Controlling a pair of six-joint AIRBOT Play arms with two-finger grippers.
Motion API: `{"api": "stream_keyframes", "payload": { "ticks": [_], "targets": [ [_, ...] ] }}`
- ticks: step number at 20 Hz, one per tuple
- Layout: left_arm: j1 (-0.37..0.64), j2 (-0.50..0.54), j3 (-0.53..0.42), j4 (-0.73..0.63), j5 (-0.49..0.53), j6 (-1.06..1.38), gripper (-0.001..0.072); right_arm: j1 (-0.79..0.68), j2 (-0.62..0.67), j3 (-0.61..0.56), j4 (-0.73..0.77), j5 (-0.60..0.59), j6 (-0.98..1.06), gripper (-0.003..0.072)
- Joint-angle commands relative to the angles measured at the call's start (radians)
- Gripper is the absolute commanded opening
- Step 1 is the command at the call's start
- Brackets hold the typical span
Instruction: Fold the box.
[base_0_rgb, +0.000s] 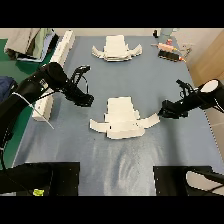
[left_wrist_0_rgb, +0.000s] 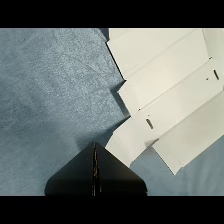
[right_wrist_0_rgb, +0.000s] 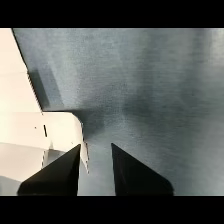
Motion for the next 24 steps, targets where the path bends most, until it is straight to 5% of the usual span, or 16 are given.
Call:
{"api": "stream_keyframes", "payload": {
  "ticks": [1,13,17,18,19,20,21,24],
  "targets": [
    [0.0,-0.001,0.001,0.0,0.0,0.0,0.0016,-0.004,-0.124,0.079,0.071,0.117,-0.109,0.0305],
    [0.0,-0.001,0.001,0.0,0.0,0.0,0.0016,0.1,-0.236,0.078,0.104,0.131,-0.147,0.0273],
    [0.001,-0.001,0.001,-0.009,-0.004,-0.027,0.0018,0.151,-0.245,0.078,0.112,0.095,-0.201,0.0014],
    [0.002,0.0,0.002,-0.017,-0.004,-0.026,0.0019,0.154,-0.243,0.078,0.118,0.099,-0.206,0.0005],
    [0.008,0.0,0.005,-0.019,-0.009,-0.026,0.0071,0.156,-0.237,0.075,0.132,0.099,-0.213,0.0005],
    [0.022,-0.001,0.01,-0.019,-0.025,-0.026,0.0311,0.157,-0.222,0.063,0.167,0.096,-0.241,0.0005],
    [0.045,0.0,0.017,-0.022,-0.048,-0.025,0.0408,0.159,-0.199,0.037,0.213,0.08,-0.274,0.0004],
    [0.147,-0.003,0.021,-0.095,-0.147,0.03,0.0402,0.195,-0.074,-0.14,0.368,-0.08,-0.367,0.0004]
  ]
}}
